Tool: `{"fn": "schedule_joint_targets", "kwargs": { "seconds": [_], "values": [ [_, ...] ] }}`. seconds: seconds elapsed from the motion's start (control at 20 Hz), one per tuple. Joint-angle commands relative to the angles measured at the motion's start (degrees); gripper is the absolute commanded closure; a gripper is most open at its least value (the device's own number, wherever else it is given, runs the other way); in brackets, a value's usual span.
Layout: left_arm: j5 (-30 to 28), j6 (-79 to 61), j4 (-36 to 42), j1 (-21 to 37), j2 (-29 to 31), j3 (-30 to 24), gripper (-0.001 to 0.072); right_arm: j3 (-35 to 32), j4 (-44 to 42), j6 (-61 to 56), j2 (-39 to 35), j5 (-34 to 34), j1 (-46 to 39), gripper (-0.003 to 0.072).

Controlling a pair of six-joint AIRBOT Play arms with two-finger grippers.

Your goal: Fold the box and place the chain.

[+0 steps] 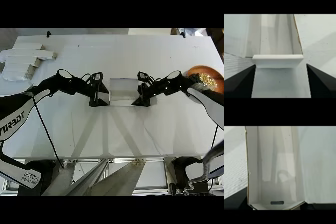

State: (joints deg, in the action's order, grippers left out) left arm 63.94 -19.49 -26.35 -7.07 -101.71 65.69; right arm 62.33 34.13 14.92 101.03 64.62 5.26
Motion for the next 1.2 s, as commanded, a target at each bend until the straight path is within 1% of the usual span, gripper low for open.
{"fn": "schedule_joint_targets", "kwargs": {
  "seconds": [0.0, 0.2, 0.4, 0.55, 0.65, 0.8, 1.0, 1.15],
  "values": [
    [-0.76, 0.13, 5.05, -0.02, -1.01, -0.02, 0.0007, 0.04, 0.13, 0.11, -0.02, 0.37, 0.02, 0.0574],
    [-1.38, -0.09, 4.98, -0.55, -1.75, -0.02, 0.0007, 0.04, 0.13, 0.11, -0.02, 0.37, 0.02, 0.0574],
    [-0.42, 2.14, -0.9, -0.04, -0.94, -0.02, 0.0007, 0.04, 0.13, 0.11, -0.02, 0.37, 0.02, 0.0574],
    [1.11, 2.16, -1.92, 1.42, -0.13, -0.02, 0.0007, 0.04, 0.13, 0.11, -0.02, 0.37, 0.02, 0.0574],
    [2.69, 1.31, -1.68, 2.29, -0.24, -0.02, 0.0006, 0.04, 0.13, 0.11, -0.02, 0.37, 0.02, 0.0574],
    [2.56, -1.05, -1.09, 3.21, -0.39, -0.02, 0.0006, 0.04, 0.13, 0.09, -0.02, 0.37, 0.02, 0.0574],
    [2.38, -4.33, 7.54, 3.43, -1.99, -0.02, 0.0005, 0.04, 0.13, 0.11, -0.02, 0.37, 0.02, 0.0574],
    [2.19, -3.3, 6.84, 2.43, -2.54, -0.02, 0.0005, 0.04, 0.13, 0.11, -0.02, 0.37, 0.02, 0.0574]
  ]
}}
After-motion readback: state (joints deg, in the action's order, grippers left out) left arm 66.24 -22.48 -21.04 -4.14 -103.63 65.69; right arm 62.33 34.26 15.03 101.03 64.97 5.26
